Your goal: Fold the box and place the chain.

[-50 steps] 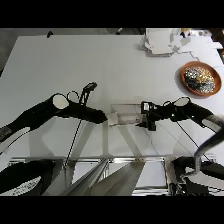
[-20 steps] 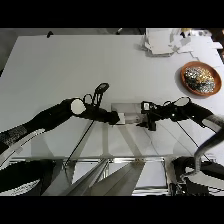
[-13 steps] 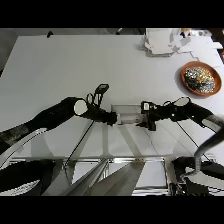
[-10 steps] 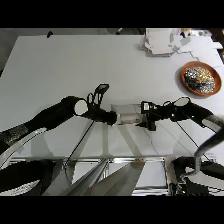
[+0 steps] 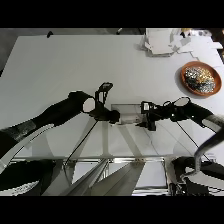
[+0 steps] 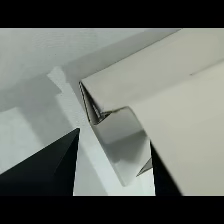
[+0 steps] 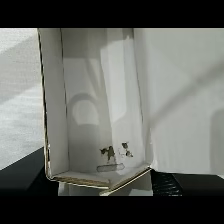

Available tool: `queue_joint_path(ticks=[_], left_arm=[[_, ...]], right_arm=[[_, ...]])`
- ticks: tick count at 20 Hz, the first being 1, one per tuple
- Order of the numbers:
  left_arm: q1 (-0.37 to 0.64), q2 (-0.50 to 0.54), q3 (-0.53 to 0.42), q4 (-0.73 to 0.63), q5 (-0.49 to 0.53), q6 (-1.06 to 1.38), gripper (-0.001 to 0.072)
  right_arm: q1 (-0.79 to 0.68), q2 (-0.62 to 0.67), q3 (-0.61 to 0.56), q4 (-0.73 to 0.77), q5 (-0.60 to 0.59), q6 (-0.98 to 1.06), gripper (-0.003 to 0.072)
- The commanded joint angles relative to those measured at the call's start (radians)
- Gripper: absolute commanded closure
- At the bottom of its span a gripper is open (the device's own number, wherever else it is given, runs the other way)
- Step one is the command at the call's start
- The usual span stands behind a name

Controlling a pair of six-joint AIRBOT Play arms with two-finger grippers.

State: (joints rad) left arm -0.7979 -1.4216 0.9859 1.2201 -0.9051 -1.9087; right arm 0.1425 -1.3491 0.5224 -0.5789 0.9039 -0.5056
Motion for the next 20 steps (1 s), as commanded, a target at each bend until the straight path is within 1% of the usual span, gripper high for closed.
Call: queue_joint_path(ticks=[1,2,3,5,7,9,10,14,15,17,20], left_arm=[[-0.02,-0.033,0.066,0.032,-0.045,-0.156,0.026],[-0.024,-0.035,0.074,0.039,-0.047,-0.207,0.0302],[-0.029,-0.036,0.079,0.055,-0.051,-0.272,0.0327],[-0.042,-0.043,0.101,0.104,-0.093,-0.382,0.034],[-0.065,-0.078,0.154,0.14,-0.171,-0.425,0.0341],[-0.082,-0.127,0.212,0.143,-0.24,-0.451,0.0341],[-0.084,-0.145,0.228,0.14,-0.255,-0.471,0.0341],[-0.096,-0.181,0.236,0.146,-0.259,-0.48,0.0348],[-0.096,-0.186,0.236,0.147,-0.259,-0.48,0.0391],[-0.097,-0.196,0.236,0.15,-0.258,-0.502,0.0446],[-0.097,-0.211,0.238,0.15,-0.251,-0.528,0.0447]], right_arm=[[0.0,0.0,0.0,0.0,0.0,0.0,0.0282],[0.0,0.0,0.0,0.0,0.001,0.0,0.0282],[0.0,0.0,0.0,0.0,0.0,0.0,0.0282],[0.0,0.0,0.0,0.0,0.001,0.0,0.0282],[0.0,0.0,0.0,0.0,0.001,0.0,0.0282],[0.0,0.0,0.0,0.0,0.001,0.0,0.0282],[0.0,0.0,0.0,0.0,0.001,0.0,0.0282],[0.0,0.0,0.0,0.0,0.001,0.0,0.0282],[0.0,0.0,0.0,0.0,0.0,0.0,0.0282],[0.0,0.0,0.0,0.0,0.001,0.0,0.0282],[0.0,0.0,0.0,0.0,0.001,0.0,0.0282]])
